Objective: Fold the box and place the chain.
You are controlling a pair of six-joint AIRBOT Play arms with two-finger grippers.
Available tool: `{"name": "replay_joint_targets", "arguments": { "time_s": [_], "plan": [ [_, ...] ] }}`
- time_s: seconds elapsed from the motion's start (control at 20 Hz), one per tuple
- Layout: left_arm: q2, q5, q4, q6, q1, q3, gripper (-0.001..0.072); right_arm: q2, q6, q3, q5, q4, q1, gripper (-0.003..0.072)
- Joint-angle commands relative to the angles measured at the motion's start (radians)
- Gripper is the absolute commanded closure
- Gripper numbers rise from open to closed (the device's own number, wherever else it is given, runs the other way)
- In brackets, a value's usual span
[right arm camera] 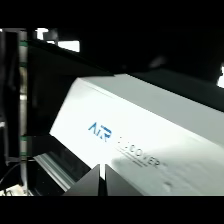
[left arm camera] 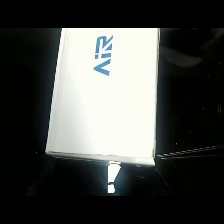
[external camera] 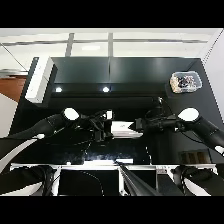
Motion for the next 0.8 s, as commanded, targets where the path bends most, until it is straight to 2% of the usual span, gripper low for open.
{"name": "replay_joint_targets", "arguments": {
  "time_s": [0.0,0.75],
  "plan": [
    [-0.001,0.0,0.0,0.0,0.0,0.001,0.0247,-0.03,0.027,-0.004,-0.018,-0.053,0.003,0.0642],
    [-0.001,0.0,0.0,0.0,0.0,0.001,0.0247,-0.063,0.027,-0.004,-0.058,-0.094,0.003,0.0642]
  ]
}}
